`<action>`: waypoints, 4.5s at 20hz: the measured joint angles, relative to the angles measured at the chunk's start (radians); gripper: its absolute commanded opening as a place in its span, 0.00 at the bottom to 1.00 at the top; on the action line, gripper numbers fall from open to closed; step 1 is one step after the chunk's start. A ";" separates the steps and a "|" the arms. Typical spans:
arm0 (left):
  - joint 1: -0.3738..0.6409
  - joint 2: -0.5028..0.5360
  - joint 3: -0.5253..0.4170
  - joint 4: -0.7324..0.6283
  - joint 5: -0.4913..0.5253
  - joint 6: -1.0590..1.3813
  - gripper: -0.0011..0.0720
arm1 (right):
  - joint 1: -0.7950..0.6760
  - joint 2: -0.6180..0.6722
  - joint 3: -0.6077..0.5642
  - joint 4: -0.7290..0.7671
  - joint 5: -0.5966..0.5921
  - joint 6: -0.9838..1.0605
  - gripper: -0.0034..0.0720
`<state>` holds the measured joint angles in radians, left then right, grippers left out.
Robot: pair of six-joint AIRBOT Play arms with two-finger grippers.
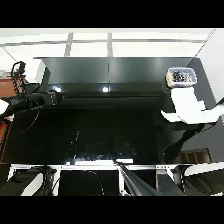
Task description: Fold the box and place the chain.
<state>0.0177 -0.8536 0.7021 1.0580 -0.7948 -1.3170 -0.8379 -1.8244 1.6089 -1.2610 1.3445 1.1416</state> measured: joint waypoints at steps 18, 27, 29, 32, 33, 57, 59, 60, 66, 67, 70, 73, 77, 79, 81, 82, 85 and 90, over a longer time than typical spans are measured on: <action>0.000 -0.037 0.000 -0.066 -0.089 0.002 0.98 | 0.231 0.517 -0.425 0.208 0.070 -0.064 0.06; -0.020 -0.138 0.000 -0.256 -0.161 0.106 0.98 | 0.668 0.979 -1.084 0.666 -0.467 -0.110 0.07; -0.044 -0.190 0.005 -0.360 -0.166 0.164 0.98 | 0.812 1.001 -1.147 0.724 -0.594 -0.113 0.07; -0.082 -0.285 0.031 -0.447 -0.166 0.215 0.98 | 0.980 1.017 -1.193 0.768 -0.755 -0.109 0.07; -0.093 -0.327 0.045 -0.468 -0.169 0.226 0.98 | 1.013 1.020 -1.200 0.778 -0.786 -0.102 0.07; -0.299 -0.965 0.494 -0.435 -0.760 0.622 0.32 | 1.114 1.027 -1.220 0.795 -0.809 -0.081 0.07; -0.303 -0.967 0.511 -0.415 -0.763 0.636 0.32 | 1.114 1.027 -1.220 0.794 -0.808 -0.081 0.07; -0.303 -0.968 0.516 -0.407 -0.765 0.641 0.32 | 1.114 1.027 -1.220 0.793 -0.804 -0.081 0.07; -0.280 -0.971 0.528 -0.404 -0.763 0.635 0.18 | 1.114 1.027 -1.220 0.763 -0.792 -0.079 0.07; -0.278 -0.972 0.529 -0.412 -0.763 0.633 0.15 | 1.114 1.027 -1.220 0.755 -0.790 -0.080 0.07; -0.274 -0.974 0.529 -0.433 -0.777 0.639 0.05 | 1.114 1.027 -1.220 0.739 -0.789 -0.080 0.35; -0.268 -0.974 0.531 -0.434 -0.789 0.634 0.05 | 1.104 1.029 -1.206 0.695 -0.789 -0.084 0.98; -0.265 -0.946 0.529 -0.438 -0.819 0.602 0.04 | 1.059 1.040 -1.105 0.497 -0.771 -0.084 0.98; -0.274 -0.885 0.506 -0.440 -0.803 0.599 0.04 | 1.042 1.043 -1.045 0.373 -0.766 -0.085 0.98; -0.292 -0.783 0.443 -0.441 -0.721 0.635 0.05 | 1.035 1.044 -1.010 0.269 -0.754 -0.089 0.98; -0.304 -0.722 0.396 -0.441 -0.659 0.670 0.05 | 1.032 1.045 -0.999 0.230 -0.743 -0.105 0.98; -0.337 -0.543 0.236 -0.440 -0.418 0.898 0.05 | 1.029 1.045 -0.987 0.151 -0.673 -0.193 0.98; -0.390 -0.460 0.134 -0.415 -0.231 1.248 0.05 | 1.028 1.044 -1.004 0.167 -0.618 -0.256 0.98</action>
<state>-0.3725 -1.3136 0.8360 0.6426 -1.0256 -0.0689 0.1898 -0.7803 0.6052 -1.0935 0.7269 0.8852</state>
